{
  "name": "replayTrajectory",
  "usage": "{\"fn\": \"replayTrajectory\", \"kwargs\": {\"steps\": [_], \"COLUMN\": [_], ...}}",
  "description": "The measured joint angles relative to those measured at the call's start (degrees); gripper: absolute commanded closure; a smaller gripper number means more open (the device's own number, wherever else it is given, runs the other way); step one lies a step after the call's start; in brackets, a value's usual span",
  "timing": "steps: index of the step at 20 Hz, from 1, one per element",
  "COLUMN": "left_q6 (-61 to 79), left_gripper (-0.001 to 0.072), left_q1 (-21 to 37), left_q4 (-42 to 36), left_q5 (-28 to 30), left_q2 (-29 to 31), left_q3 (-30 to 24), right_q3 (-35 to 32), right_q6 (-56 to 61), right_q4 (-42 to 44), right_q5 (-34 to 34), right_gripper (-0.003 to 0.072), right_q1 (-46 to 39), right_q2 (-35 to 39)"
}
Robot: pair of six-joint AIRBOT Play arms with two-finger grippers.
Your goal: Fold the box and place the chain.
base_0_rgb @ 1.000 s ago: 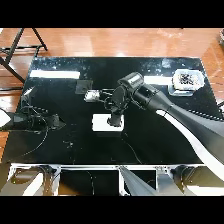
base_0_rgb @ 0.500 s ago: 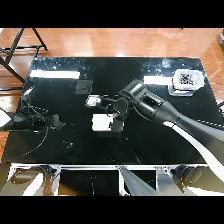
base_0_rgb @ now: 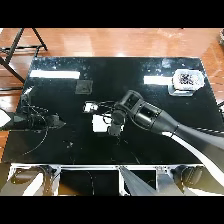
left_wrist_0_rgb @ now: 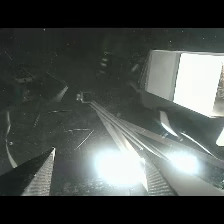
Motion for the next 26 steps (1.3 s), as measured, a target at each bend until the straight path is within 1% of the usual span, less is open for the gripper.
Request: {"fn": "replayTrajectory", "kwargs": {"steps": [7,13,15,17,18,20,21,22,26], "left_q6": [0.28,0.37,0.37,0.39,0.39,0.37,0.39,0.37,0.39], "left_gripper": [0.0066,0.0067,0.0066,0.0067,0.0066,0.0066,0.0066,0.0067,0.0067], "left_q1": [0.00,0.00,0.00,0.00,0.00,0.00,0.00,0.00,0.00], "left_q4": [0.00,0.00,0.00,0.00,0.00,0.00,0.00,0.00,0.00], "left_q5": [0.46,0.85,0.87,0.90,0.90,0.92,0.92,0.92,0.92], "left_q2": [0.00,0.00,0.00,0.00,0.00,0.00,0.00,0.00,0.00], "left_q3": [0.00,0.00,0.00,0.00,0.00,0.00,0.00,0.00,0.00], "right_q3": [-2.73,-3.08,-3.17,-3.23,-3.26,-3.28,-3.30,-3.30,-3.32], "right_q6": [3.15,4.24,4.39,4.46,4.55,4.50,4.48,4.48,4.55], "right_q4": [-5.31,-6.78,-6.82,-7.06,-7.04,-6.60,-6.38,-6.21,-5.38], "right_q5": [5.40,6.60,6.73,6.80,6.71,6.29,6.19,5.99,4.66], "right_gripper": [-0.0018,-0.0016,0.0278,0.0508,0.0596,0.0613,0.0634,0.0671,0.0671], "right_q1": [1.27,1.77,2.08,2.40,2.54,2.64,2.69,2.73,2.82], "right_q2": [0.07,0.04,0.04,0.13,0.13,0.13,0.13,0.13,0.74]}}
